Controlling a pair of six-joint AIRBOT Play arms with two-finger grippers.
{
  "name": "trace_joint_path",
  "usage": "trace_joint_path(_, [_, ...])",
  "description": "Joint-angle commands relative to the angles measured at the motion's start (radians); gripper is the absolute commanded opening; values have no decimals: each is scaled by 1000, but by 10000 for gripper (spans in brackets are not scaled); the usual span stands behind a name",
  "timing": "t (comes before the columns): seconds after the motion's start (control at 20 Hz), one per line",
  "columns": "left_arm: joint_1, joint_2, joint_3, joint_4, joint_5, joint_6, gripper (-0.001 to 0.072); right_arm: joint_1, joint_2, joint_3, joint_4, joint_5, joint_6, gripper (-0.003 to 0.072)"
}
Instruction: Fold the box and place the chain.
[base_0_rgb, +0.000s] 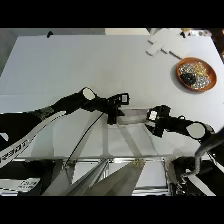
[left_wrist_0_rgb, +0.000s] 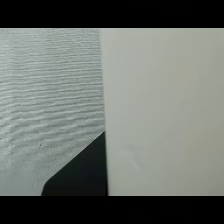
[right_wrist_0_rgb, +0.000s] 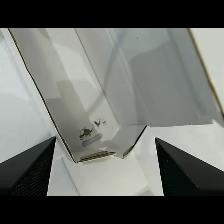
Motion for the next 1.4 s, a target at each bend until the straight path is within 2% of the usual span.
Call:
trace_joint_path(0.0, [-1,-1,0,0,0,0,10,-82,-67,2,195,72,-271,688])
trace_joint_path(0.15, [-1,-1,0,0,0,0,10,-117,-138,3,301,126,-438,688])
trace_joint_path(0.3, [-1,-1,0,0,0,0,10,-148,-203,11,347,142,-510,688])
trace_joint_path(0.5, [-1,-1,0,0,0,0,10,-210,-292,61,360,220,-564,689])
trace_joint_path(0.8, [-1,-1,0,0,0,0,10,-214,-417,94,375,300,-564,686])
trace_joint_path(1.15, [-1,-1,0,0,0,0,10,-214,-431,112,379,319,-589,675])
trace_joint_path(1.35, [-1,-1,0,0,0,0,10,-214,-432,112,370,322,-589,610])
